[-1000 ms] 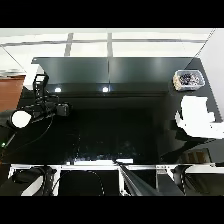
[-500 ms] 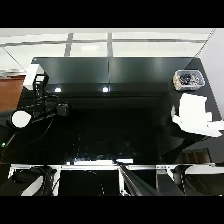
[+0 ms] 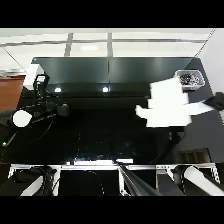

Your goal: Fold the box and place the chain.

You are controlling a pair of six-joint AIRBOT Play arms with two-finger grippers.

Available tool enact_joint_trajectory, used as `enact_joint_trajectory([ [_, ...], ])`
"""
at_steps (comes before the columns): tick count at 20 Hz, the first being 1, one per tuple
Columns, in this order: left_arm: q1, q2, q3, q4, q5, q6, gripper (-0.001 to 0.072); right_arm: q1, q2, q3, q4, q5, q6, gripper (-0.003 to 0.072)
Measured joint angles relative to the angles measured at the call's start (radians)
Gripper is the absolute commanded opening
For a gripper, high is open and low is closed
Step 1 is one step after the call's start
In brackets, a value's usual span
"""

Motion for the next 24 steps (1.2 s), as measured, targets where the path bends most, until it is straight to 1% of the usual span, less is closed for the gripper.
enact_joint_trajectory([
  [3, 0.0, -0.026, 0.0, -0.058, 0.004, 0.0, 0.0702, 0.214, 0.201, -0.254, 0.137, -0.18, 0.002, 0.0013],
  [6, 0.0, -0.079, 0.012, -0.164, -0.002, 0.037, 0.0702, 0.477, 0.327, -0.463, 0.245, -0.407, 0.008, 0.0014],
  [7, 0.003, -0.106, 0.025, -0.211, -0.023, 0.069, 0.0702, 0.559, 0.348, -0.514, 0.272, -0.479, 0.013, 0.0014],
  [9, 0.024, -0.181, 0.077, -0.343, -0.117, 0.187, 0.0702, 0.718, 0.375, -0.589, 0.317, -0.613, 0.03, 0.0015],
  [12, 0.076, -0.337, 0.167, -0.561, -0.349, 0.385, 0.0701, 0.892, 0.394, -0.644, 0.35, -0.752, 0.043, 0.0015],
  [14, 0.094, -0.444, 0.208, -0.658, -0.486, 0.497, 0.0702, 0.964, 0.4, -0.661, 0.363, -0.817, 0.052, 0.0015],
  [15, 0.095, -0.49, 0.226, -0.694, -0.532, 0.54, 0.0702, 0.984, 0.401, -0.666, 0.365, -0.836, 0.056, 0.0015],
  [17, 0.086, -0.577, 0.262, -0.739, -0.606, 0.612, 0.0702, 1.011, 0.403, -0.672, 0.37, -0.867, 0.06, 0.0015],
  [20, 0.043, -0.678, 0.318, -0.779, -0.67, 0.719, 0.0701, 1.029, 0.405, -0.676, 0.37, -0.894, 0.063, 0.0015],
  [24, -0.016, -0.782, 0.422, -0.758, -0.732, 0.829, 0.0679, 1.038, 0.405, -0.678, 0.37, -0.909, 0.064, 0.0015],
])
